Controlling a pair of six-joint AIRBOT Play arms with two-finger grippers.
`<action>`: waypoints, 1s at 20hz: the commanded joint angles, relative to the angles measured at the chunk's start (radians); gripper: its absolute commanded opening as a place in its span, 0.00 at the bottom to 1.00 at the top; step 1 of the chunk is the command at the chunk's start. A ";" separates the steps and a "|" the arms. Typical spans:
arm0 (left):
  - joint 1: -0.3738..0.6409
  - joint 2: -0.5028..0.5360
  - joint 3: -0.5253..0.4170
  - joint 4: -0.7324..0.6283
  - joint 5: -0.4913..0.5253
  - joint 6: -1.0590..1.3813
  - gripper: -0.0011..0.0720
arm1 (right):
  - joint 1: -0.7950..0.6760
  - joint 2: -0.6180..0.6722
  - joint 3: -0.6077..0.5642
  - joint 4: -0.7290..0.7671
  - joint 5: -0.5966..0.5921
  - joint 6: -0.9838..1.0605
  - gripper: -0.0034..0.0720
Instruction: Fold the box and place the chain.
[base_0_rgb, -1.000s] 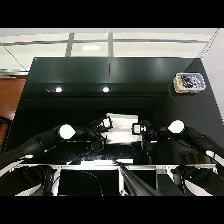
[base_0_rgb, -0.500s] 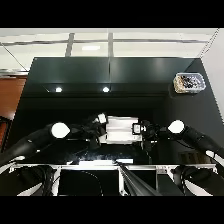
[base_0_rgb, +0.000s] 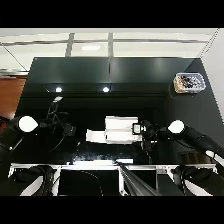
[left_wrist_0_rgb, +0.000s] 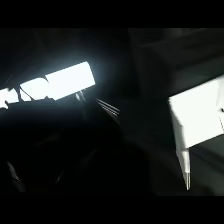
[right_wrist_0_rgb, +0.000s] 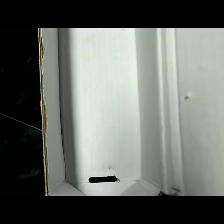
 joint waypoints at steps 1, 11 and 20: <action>0.089 -0.082 -0.051 -0.230 -0.069 -0.064 0.05 | 0.000 0.000 0.001 0.000 0.004 0.000 0.36; -0.181 -0.315 -0.051 -0.597 0.072 0.223 0.05 | 0.000 0.000 0.001 0.000 0.004 0.000 0.36; -0.203 -0.314 0.075 -0.580 0.035 0.333 0.90 | 0.000 0.000 0.001 0.000 0.005 0.000 0.36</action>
